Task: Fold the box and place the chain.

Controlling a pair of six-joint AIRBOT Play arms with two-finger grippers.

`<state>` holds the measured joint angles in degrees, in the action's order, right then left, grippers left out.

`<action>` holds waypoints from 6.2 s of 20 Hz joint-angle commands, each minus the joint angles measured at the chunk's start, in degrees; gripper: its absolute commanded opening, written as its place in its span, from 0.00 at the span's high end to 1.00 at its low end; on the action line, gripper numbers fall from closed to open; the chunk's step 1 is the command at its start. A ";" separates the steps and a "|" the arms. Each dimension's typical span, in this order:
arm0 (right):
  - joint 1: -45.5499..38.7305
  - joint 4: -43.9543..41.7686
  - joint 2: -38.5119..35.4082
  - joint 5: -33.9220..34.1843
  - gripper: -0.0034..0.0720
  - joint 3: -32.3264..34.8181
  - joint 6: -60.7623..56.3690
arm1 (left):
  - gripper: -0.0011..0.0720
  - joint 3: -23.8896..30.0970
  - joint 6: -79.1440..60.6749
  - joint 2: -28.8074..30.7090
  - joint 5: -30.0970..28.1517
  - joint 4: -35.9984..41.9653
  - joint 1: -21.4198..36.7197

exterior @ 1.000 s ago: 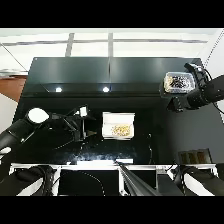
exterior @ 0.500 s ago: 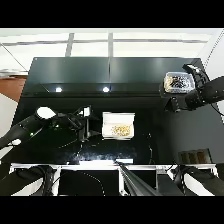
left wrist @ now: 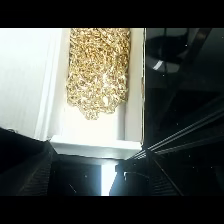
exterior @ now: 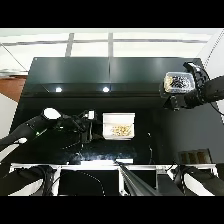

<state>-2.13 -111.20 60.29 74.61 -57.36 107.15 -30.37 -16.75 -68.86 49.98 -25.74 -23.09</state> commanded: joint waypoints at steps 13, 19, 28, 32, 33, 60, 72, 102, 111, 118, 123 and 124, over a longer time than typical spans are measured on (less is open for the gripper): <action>0.04 -0.20 0.00 -0.72 0.02 0.02 0.02 | 0.01 -0.04 0.00 -1.11 -1.77 1.18 -0.96; 0.04 -0.20 0.00 -0.70 0.02 0.02 0.04 | 0.01 -0.04 0.02 -1.25 -2.45 1.20 -1.88; 0.04 -0.22 0.00 -0.72 0.02 0.02 0.04 | 0.01 -0.35 0.02 -2.56 -2.97 3.54 -1.99; 0.04 -0.22 0.00 -0.72 0.02 0.02 0.04 | 0.01 -0.33 -0.02 -2.58 -2.93 3.50 -2.91; 0.04 -0.22 0.00 -0.72 0.02 0.02 0.04 | 0.01 -0.33 0.00 -2.62 -3.02 3.26 -3.54; 1.42 -10.16 0.13 -17.59 0.02 0.02 5.75 | 0.35 -0.50 3.32 -2.75 -7.87 0.44 -6.95; 14.51 -27.71 10.62 -15.50 0.02 0.00 41.22 | 0.35 -0.50 3.30 -2.75 -7.80 0.42 -6.93; 22.27 -20.24 7.13 -6.93 0.03 9.31 50.77 | 0.35 -0.50 3.30 -2.75 -7.82 0.44 -6.93; 25.59 -13.73 7.13 -10.62 0.03 9.31 46.27 | 0.35 -0.50 3.30 -2.75 -7.82 0.44 -6.93; 25.59 -13.79 7.13 -11.43 0.34 9.31 46.27 | 0.35 -0.50 3.30 -2.75 -7.82 0.42 -6.93; 25.59 -15.96 7.13 -11.26 0.34 9.31 46.27 | 0.35 -0.50 3.30 -2.75 -7.82 0.42 -6.93; 25.62 -16.50 7.13 -11.26 0.34 9.31 46.27 | 0.35 -0.50 3.30 -2.75 -7.82 0.42 -6.93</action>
<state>23.42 -126.26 67.44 63.31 -48.07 153.42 -30.83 -13.41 -71.57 42.06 -25.28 -30.00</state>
